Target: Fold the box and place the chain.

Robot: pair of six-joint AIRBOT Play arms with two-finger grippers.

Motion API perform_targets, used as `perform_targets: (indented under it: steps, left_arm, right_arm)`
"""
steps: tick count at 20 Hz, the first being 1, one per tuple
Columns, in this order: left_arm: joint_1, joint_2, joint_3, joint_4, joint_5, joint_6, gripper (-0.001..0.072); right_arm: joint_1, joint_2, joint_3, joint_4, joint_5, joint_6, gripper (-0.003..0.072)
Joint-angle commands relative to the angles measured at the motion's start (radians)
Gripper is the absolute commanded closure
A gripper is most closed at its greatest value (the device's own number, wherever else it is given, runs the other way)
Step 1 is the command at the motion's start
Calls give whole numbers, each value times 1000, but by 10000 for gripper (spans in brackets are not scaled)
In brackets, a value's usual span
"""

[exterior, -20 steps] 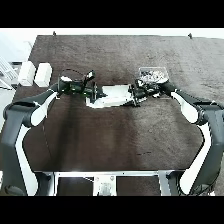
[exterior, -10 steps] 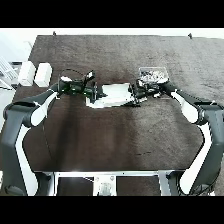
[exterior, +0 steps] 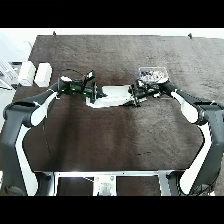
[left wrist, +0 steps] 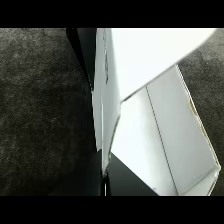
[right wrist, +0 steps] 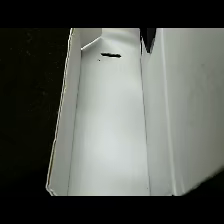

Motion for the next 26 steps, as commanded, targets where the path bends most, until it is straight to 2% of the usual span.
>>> perform_targets:
  steps: [1,22,23,24,26]
  left_arm:
    - [0,0,0,-1,2,-1,688]
    - [0,0,0,-1,2,-1,687]
    - [0,0,0,-1,2,-1,687]
    - [0,0,0,-1,2,-1,687]
    - [-1,0,0,-1,2,-1,687]
  right_arm:
    - [4,-1,0,-15,3,0,130]
    - [-2,-1,0,-10,4,45,130]
    - [-2,-1,0,-10,4,60,133]
    - [-1,-1,0,-11,4,74,205]
    - [-1,-1,0,-11,4,82,210]
